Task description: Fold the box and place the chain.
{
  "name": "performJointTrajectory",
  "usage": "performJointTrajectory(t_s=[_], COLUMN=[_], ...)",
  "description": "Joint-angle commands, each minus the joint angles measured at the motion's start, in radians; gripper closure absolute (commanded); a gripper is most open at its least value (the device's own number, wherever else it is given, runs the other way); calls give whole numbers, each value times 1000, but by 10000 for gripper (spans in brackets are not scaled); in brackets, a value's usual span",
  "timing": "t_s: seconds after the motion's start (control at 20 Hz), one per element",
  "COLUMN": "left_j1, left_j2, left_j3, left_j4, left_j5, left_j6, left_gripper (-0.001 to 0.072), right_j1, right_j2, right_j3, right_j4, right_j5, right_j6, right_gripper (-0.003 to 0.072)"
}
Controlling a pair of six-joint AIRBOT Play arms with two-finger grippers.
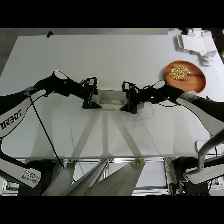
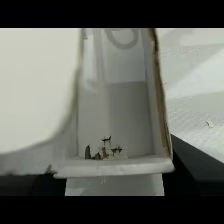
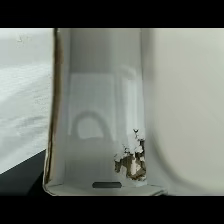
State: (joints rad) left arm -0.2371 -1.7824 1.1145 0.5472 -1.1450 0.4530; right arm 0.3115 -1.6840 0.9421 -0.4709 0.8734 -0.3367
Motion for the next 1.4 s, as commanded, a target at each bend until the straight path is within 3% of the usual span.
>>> performJointTrajectory(t_s=[0.0,0.05,1.05,1.1,1.15,1.2,1.35], left_j1=[-13,-13,-13,-13,-13,-13,-13], left_j2=[-4,-4,-4,-4,-4,-4,-4], left_j3=[0,0,0,0,0,0,0], left_j4=[0,0,0,0,0,0,0], left_j5=[49,49,49,49,49,49,49], left_j6=[-9,-8,-9,-8,-8,-8,-8], left_gripper=[432,503,497,497,497,497,497], right_j1=[1,1,1,1,1,0,-2], right_j2=[1,1,1,1,1,2,20], right_j3=[0,0,0,0,0,0,0], right_j4=[0,0,6,6,5,2,-78], right_j5=[2,2,2,2,2,1,-2], right_j6=[-1,-1,0,0,0,0,30], right_gripper=[229,229,226,171,20,-15,-15])
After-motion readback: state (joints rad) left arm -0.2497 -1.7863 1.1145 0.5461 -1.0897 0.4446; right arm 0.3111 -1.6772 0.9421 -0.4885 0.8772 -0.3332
